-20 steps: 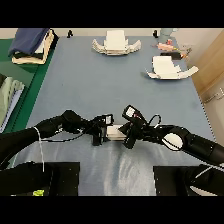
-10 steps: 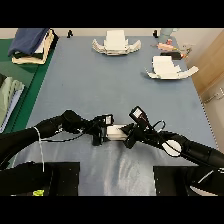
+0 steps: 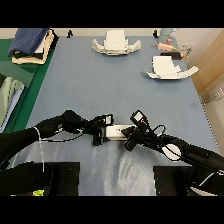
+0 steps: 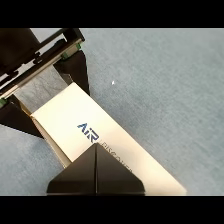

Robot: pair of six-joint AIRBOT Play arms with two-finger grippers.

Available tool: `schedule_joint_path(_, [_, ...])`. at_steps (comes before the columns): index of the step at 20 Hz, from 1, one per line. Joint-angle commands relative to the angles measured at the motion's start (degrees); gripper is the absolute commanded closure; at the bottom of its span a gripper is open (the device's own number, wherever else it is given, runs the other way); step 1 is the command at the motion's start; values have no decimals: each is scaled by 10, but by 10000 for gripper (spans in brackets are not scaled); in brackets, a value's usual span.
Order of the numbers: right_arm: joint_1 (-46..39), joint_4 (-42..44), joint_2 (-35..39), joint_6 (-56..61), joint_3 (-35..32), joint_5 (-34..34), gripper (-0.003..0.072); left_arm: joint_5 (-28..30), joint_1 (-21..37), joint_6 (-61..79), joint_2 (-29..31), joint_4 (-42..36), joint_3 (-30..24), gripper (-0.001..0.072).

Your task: Fold the box.

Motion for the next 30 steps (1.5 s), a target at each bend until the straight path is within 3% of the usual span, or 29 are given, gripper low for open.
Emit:
schedule_joint_path(1, [1, 0, -12, 11, -3, 15, 683, 0, 0, 0, 0, 0, 0, 215])
schedule_joint_path(7, [1, 0, -9, 11, 4, 13, 682, 0, 0, 0, 0, 0, 0, 215])
schedule_joint_path(16, [1, -14, 74, 9, 24, -13, 682, 0, 0, 0, 0, 0, 0, 215])
schedule_joint_path(23, [-4, -18, 74, 9, 26, -5, 682, 0, 0, 0, 0, 0, 0, 215])
schedule_joint_path(27, [-99, -69, 61, 55, 84, 167, 682, 0, 0, 0, 0, 0, 0, 215])
schedule_joint_path(30, [-177, -249, 19, 185, 175, 313, 682, 0, 0, 0, 0, 0, 0, 215])
